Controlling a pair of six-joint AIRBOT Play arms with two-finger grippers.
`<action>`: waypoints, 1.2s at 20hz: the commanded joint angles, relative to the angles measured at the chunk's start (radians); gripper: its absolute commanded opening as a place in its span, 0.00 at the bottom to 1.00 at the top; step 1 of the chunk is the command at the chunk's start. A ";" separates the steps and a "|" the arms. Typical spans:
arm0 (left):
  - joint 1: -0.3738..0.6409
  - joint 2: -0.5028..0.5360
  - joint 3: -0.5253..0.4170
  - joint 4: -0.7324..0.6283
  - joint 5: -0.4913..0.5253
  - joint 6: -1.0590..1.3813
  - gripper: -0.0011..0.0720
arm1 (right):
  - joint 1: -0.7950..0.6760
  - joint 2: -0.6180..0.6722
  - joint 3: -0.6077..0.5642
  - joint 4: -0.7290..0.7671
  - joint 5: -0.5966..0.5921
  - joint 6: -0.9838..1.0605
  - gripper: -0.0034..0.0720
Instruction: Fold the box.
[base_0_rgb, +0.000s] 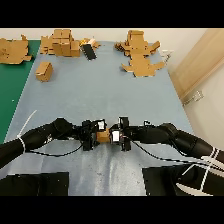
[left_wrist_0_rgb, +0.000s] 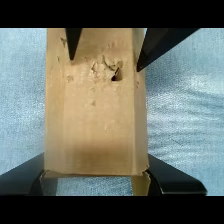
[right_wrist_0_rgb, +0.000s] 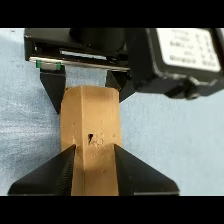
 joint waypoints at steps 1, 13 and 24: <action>0.000 0.000 0.001 0.000 0.000 0.000 0.83 | 0.006 0.012 0.001 -0.009 0.005 0.000 0.50; 0.000 0.000 0.001 0.000 0.000 0.000 0.83 | 0.006 0.014 0.022 -0.019 0.012 0.001 0.35; 0.000 0.000 0.001 0.000 0.000 0.000 0.83 | 0.006 -0.027 0.019 -0.015 -0.045 0.036 0.24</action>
